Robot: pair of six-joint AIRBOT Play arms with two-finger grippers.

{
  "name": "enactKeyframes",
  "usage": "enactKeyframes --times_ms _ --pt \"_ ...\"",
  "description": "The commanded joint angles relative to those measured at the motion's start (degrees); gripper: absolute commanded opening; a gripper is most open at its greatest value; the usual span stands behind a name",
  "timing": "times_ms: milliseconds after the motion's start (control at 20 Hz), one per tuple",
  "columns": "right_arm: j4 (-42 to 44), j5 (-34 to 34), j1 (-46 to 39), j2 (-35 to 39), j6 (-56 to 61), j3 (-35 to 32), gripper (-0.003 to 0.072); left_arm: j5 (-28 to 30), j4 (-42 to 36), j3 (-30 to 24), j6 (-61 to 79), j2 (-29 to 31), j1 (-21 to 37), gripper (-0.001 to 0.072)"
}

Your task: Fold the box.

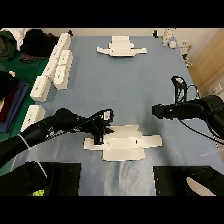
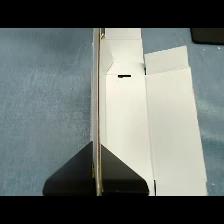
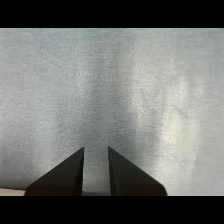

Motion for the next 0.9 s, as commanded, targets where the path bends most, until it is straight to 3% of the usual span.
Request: enactKeyframes --times_ms 0,850 --pt "-0.02 0.02 0.02 -0.02 -0.22 0.02 0.022 -0.46 0.13 0.52 -1.07 0.11 -0.07 0.0016" --pt "-0.15 0.0 0.02 0.0 -0.22 0.04 0.0221 -2.58 4.2 0.7 -3.39 -0.96 -1.86 0.0017"
